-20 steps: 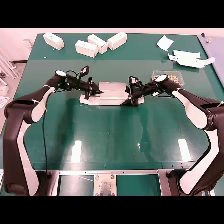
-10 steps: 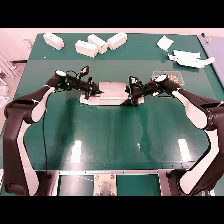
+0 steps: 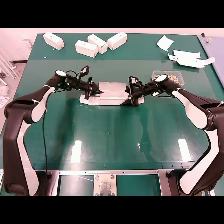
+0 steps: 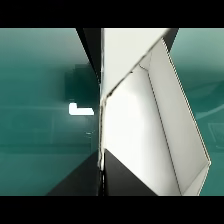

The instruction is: Fold the box and place the chain.

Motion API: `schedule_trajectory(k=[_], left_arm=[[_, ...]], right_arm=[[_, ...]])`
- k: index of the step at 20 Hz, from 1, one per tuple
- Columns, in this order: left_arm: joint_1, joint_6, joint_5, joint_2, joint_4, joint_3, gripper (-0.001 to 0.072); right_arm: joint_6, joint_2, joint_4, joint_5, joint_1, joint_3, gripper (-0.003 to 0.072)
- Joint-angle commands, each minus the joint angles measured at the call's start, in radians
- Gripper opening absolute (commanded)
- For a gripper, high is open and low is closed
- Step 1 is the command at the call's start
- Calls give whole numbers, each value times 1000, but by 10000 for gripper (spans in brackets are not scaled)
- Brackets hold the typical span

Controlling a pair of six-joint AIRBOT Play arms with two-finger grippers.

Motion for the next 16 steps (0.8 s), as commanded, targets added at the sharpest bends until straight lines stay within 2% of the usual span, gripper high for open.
schedule_trajectory(k=[1, 7, 8, 9, 10, 16], left_arm=[[1, 0, 0, 0, 0, 0, 22], [1, -2, -3, 0, -44, 0, 24], [1, 0, -3, 0, -64, 0, 137], [1, 0, -4, 0, -91, 0, 505], [1, 1, -24, 0, -122, 0, 549], [4, 0, -35, 32, -175, 3, 549]], right_arm=[[0, -1, 0, 0, 0, 0, 573], [0, -1, 0, 0, 0, 0, 573], [0, -1, 0, 0, 0, 0, 573], [0, -1, 0, 0, 0, 0, 573], [0, -1, 0, 0, 0, 0, 573], [0, -1, 0, 1, 0, 0, 573]])
